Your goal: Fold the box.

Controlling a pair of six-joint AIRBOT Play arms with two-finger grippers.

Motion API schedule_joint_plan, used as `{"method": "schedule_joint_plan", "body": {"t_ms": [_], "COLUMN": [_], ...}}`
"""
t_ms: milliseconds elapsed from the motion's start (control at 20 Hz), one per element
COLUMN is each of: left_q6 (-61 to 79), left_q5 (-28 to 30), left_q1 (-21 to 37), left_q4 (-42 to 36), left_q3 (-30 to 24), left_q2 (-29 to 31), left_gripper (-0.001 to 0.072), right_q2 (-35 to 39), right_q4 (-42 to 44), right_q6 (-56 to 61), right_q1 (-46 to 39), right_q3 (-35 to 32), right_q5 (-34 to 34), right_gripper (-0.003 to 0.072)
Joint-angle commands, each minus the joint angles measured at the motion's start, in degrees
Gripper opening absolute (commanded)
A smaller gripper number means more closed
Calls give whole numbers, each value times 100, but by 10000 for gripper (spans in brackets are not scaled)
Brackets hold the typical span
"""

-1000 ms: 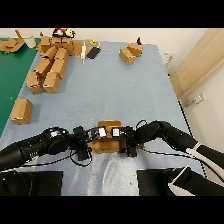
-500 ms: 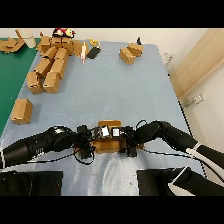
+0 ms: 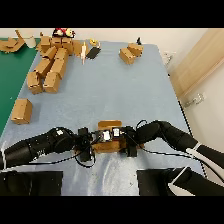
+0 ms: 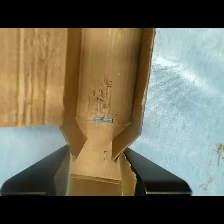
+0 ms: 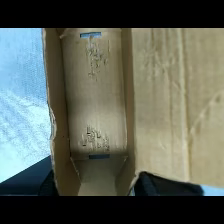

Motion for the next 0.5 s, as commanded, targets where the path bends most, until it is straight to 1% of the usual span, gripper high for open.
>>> {"method": "schedule_joint_plan", "body": {"t_ms": [0,50,100,250,450], "left_q6": [74,74,74,74,31], "left_q5": [278,267,267,232,382], "left_q1": [-101,-101,-101,-101,-72], "left_q4": [-118,-118,-120,-138,-138], "left_q3": [7,7,7,7,-11], "left_q2": [-2,-2,-2,-2,-2], "left_gripper": [434,270,170,172,171], "right_q2": [0,0,0,0,0], "right_q4": [13,13,13,13,13], "right_q6": [11,11,11,11,11], "right_q1": [7,7,7,7,7], "right_q3": [-2,-2,-2,-2,-2], "right_q5": [9,9,9,9,9], "right_gripper": [534,535,534,535,534]}}
